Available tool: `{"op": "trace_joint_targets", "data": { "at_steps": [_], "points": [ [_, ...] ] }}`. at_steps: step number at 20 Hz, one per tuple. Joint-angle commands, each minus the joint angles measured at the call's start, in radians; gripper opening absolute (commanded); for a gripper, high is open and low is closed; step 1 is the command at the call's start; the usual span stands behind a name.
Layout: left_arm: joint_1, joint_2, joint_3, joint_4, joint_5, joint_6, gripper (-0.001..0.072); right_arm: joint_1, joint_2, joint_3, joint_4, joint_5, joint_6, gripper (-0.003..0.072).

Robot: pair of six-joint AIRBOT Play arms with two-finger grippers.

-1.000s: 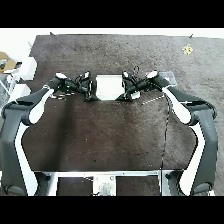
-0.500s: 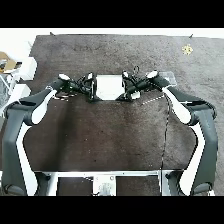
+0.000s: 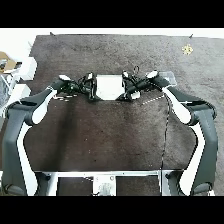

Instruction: Fold the box and place the chain.

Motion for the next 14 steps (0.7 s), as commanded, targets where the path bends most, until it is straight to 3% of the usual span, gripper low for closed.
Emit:
{"op": "trace_joint_targets", "data": {
  "at_steps": [1,14],
  "points": [
    [0.002,0.000,0.000,-0.008,-0.012,0.002,0.0704,0.001,0.000,0.000,0.000,0.000,0.000,0.0385],
    [0.002,0.000,0.000,0.036,-0.008,-0.033,0.0703,0.001,0.000,0.000,0.000,0.000,0.000,0.0384]
  ]
}}
